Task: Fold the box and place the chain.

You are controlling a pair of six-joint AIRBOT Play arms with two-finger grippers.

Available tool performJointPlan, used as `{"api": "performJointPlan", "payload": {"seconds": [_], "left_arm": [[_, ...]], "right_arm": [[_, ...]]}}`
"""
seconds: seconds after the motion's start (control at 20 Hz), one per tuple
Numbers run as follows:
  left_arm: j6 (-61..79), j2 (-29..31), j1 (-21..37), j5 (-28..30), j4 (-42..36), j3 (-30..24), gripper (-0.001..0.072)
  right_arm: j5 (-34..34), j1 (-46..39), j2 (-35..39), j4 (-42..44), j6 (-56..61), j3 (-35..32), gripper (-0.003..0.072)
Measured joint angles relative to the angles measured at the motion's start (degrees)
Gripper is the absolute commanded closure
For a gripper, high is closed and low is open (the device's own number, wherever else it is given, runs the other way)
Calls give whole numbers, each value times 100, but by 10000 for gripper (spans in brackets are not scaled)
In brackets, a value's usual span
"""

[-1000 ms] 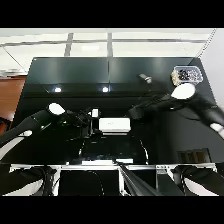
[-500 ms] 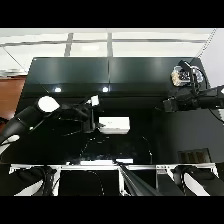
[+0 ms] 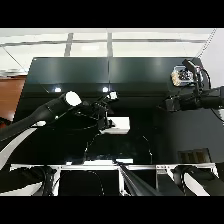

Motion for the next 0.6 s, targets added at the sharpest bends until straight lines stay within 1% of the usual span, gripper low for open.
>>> {"api": "performJointPlan", "payload": {"seconds": [0.3, 0.6], "left_arm": [[-61, -107, -72, -289, 50, 61, 3], [-74, -120, -289, -391, 442, 72, 3]], "right_arm": [[-7, 0, 0, -44, 0, -7, 665], [-70, 0, 0, -50, -4, -7, 665]]}}
